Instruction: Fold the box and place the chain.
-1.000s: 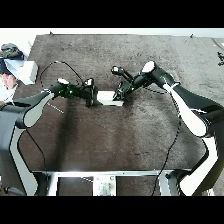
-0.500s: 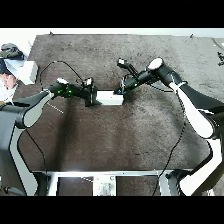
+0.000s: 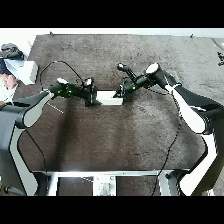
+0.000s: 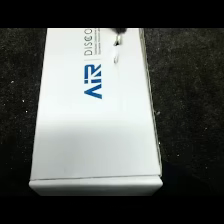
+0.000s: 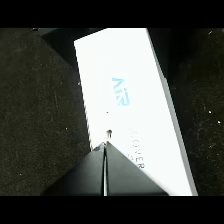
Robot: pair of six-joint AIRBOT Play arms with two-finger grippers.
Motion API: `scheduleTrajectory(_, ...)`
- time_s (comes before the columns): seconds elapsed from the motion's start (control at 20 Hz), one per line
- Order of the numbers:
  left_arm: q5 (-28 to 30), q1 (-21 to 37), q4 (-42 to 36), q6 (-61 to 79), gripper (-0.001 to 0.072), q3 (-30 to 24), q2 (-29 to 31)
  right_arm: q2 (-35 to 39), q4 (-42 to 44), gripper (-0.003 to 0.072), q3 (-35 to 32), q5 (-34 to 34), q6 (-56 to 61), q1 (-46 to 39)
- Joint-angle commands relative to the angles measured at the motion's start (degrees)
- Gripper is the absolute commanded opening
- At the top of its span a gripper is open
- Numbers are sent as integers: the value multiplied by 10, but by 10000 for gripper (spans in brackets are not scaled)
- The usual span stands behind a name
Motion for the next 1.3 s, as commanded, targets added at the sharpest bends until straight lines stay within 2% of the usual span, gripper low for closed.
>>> scheduleTrajectory(0.0,0,0,0,0,273,0,0,-10,-38,16,0,5,18,1)
scheduleTrajectory(0.3,0,0,0,0,273,0,0,11,-40,15,0,-14,28,1)
scheduleTrajectory(0.5,0,0,0,0,273,0,0,106,48,14,0,-32,27,1)
scheduleTrajectory(0.6,0,0,0,0,273,0,0,160,59,14,-6,-32,51,1)
scheduleTrajectory(0.7,0,0,0,0,273,0,0,229,59,13,-44,-62,90,0)
scheduleTrajectory(0.85,0,0,0,0,273,0,0,367,14,14,-164,-171,149,-1)
scheduleTrajectory(1.1,0,0,0,0,273,0,0,659,-12,15,-499,-544,167,-1)
scheduleTrajectory(1.2,0,0,0,0,273,0,0,762,-16,15,-610,-647,164,-1)
scheduleTrajectory(1.25,0,0,0,0,273,0,0,808,-28,14,-658,-674,157,-1)
